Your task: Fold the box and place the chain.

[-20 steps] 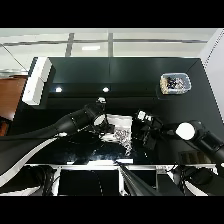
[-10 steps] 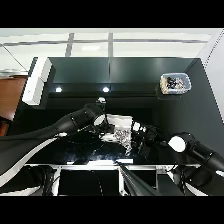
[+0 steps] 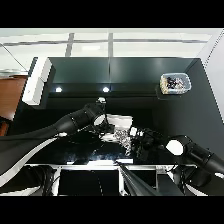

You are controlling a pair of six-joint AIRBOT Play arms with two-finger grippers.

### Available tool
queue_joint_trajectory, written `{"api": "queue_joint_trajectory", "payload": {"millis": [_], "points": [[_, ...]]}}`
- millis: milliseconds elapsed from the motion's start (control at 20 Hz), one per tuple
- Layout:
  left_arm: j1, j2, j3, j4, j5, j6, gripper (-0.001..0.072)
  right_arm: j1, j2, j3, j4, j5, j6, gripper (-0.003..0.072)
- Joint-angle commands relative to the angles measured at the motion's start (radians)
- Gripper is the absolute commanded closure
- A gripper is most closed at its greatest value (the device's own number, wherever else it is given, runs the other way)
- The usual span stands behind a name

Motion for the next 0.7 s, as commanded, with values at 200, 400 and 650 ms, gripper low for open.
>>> {"api": "queue_joint_trajectory", "payload": {"millis": [200, 400, 650], "points": [[0.0, 0.0, 0.0, 0.0, -0.003, 0.0, 0.0676, 0.063, -0.031, -0.005, 0.0, -0.068, 0.0, 0.0208], [0.0, 0.0, 0.0, 0.0, -0.002, 0.0, 0.0676, 0.069, -0.035, -0.005, -0.018, -0.073, 0.0, 0.0208], [0.0, 0.0, 0.0, 0.0, -0.001, 0.0, 0.0676, 0.069, -0.035, -0.005, -0.018, -0.073, 0.0, 0.0209]]}}
